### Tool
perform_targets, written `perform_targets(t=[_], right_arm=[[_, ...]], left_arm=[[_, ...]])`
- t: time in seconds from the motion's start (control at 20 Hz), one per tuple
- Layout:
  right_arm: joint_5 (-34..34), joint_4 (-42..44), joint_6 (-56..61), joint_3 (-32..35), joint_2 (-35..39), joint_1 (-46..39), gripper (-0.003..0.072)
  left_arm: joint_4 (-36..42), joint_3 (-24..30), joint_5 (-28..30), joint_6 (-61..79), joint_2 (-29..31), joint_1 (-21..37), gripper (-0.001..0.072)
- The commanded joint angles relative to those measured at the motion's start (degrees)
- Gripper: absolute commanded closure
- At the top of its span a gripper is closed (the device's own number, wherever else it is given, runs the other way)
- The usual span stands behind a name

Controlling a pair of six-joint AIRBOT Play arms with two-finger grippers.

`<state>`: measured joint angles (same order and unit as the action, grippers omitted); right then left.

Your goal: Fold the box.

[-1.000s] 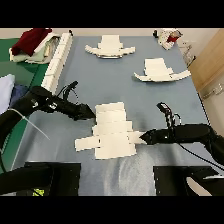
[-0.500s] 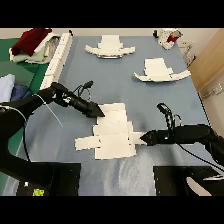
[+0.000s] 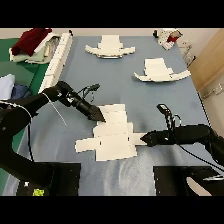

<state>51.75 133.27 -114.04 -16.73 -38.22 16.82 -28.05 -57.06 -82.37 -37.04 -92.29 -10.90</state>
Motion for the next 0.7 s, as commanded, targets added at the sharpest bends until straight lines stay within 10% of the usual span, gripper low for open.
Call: perform_targets(t=[0.0, 0.1, 0.65], right_arm=[[-0.02, -0.35, 0.04, 0.02, -0.04, 0.07, 0.0683], [-0.02, -0.44, 0.04, 0.02, -0.04, 0.07, 0.0683], [-0.35, -0.92, 0.02, 0.0, -0.04, 0.02, 0.0667]], left_arm=[[-0.87, -0.37, -0.61, 0.22, -0.07, -1.11, 0.0362], [-2.36, -0.92, -0.72, 0.44, -0.07, -1.29, 0.0603], [-2.8, -1.16, -0.72, 3.23, -0.07, -1.29, 0.0694]])
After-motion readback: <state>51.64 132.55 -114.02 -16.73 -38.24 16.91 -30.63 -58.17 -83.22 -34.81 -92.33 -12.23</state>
